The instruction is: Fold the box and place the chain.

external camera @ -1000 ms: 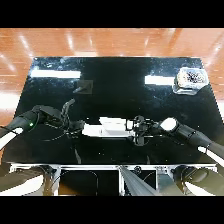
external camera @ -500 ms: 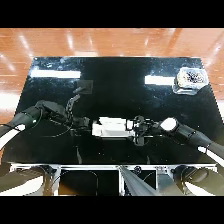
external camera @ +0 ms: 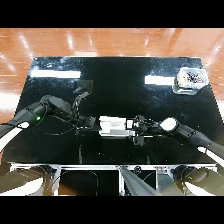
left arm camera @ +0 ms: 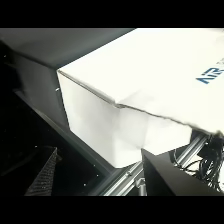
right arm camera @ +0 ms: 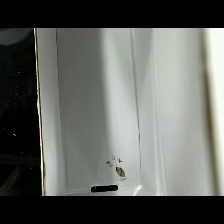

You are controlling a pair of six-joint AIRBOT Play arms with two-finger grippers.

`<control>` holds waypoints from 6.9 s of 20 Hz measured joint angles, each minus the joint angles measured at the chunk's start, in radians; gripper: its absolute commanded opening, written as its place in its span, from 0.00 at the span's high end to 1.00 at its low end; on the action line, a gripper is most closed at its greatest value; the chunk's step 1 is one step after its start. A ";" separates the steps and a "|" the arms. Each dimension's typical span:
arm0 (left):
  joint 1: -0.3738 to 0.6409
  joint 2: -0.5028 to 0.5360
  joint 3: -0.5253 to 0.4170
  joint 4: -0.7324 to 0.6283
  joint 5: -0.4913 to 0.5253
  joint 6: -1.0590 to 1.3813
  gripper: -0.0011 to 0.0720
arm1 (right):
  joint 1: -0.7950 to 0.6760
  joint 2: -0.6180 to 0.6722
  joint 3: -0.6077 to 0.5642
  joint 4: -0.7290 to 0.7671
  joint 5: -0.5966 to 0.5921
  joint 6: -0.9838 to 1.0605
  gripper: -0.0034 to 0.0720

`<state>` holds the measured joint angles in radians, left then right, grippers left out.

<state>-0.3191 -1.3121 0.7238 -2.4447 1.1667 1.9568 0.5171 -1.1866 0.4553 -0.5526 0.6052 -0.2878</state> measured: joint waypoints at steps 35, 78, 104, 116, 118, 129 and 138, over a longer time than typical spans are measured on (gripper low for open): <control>-0.328 0.236 -0.004 0.526 -0.391 -0.592 0.13 | 0.002 -0.001 0.000 0.000 0.004 -0.001 0.24; -0.657 0.256 -0.161 1.197 -0.593 -1.336 0.15 | 0.001 0.000 0.000 0.002 -0.001 0.008 0.24; -0.532 -0.012 0.177 0.874 -0.182 -1.170 0.16 | 0.001 0.000 0.000 0.002 -0.001 0.008 0.24; -0.503 -0.128 0.284 0.790 -0.102 -1.062 0.27 | 0.001 0.000 0.000 0.002 -0.002 0.008 0.24; -0.504 -0.145 0.298 0.790 -0.083 -1.054 0.39 | 0.001 0.000 0.000 0.002 -0.002 0.008 0.24; -0.518 -0.168 0.313 0.785 -0.068 -1.031 0.95 | 0.001 0.000 0.000 0.002 0.003 0.011 0.24; -0.519 -0.169 0.316 0.780 -0.074 -1.021 0.95 | 0.001 0.000 0.000 0.001 -0.001 0.008 0.24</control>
<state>-0.8379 -1.4807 1.0397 -1.6646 1.0924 0.9360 0.5182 -1.1870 0.4553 -0.5514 0.6044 -0.2794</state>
